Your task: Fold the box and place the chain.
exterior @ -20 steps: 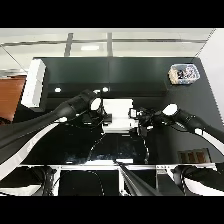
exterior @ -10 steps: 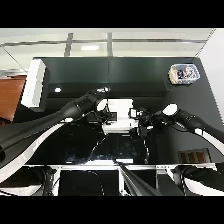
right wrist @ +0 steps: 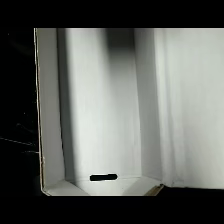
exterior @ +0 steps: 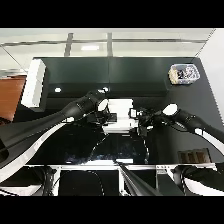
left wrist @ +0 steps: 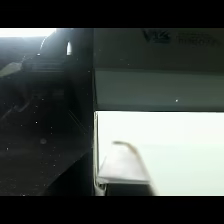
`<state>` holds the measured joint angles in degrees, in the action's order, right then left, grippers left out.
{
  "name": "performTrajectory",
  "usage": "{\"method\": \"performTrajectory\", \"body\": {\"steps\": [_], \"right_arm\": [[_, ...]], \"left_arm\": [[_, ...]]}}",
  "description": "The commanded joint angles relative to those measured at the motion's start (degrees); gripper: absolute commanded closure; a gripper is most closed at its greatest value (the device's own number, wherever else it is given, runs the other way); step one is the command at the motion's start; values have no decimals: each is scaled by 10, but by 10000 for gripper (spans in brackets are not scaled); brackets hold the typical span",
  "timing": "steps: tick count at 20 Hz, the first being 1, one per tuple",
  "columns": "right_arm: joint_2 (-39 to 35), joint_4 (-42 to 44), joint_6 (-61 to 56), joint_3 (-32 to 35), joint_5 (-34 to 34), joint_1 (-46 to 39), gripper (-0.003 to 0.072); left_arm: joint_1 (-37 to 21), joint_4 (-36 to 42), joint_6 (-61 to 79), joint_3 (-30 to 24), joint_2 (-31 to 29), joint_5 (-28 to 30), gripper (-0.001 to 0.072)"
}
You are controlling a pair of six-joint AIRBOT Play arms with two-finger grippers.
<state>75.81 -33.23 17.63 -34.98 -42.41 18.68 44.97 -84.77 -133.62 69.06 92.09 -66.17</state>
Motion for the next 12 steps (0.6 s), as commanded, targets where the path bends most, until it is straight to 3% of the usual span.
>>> {"method": "performTrajectory", "body": {"steps": [1,3,4,5,6,9,11,12], "right_arm": [[0,0,-1,0,0,0,212],[0,0,-1,0,0,0,212],[0,0,-1,0,0,0,212],[0,0,-1,0,0,0,212],[0,0,-1,0,0,0,212],[0,0,-1,0,0,0,212],[0,0,-1,0,0,0,212],[0,0,-1,0,0,0,212]], "left_arm": [[0,3,4,0,2,11,686],[0,15,4,0,2,12,682],[0,16,4,1,2,12,600],[0,15,4,1,2,12,365],[0,15,4,1,2,12,192],[-1,15,7,1,2,12,180],[-1,15,16,1,2,12,312],[-1,15,16,1,1,12,313]]}}
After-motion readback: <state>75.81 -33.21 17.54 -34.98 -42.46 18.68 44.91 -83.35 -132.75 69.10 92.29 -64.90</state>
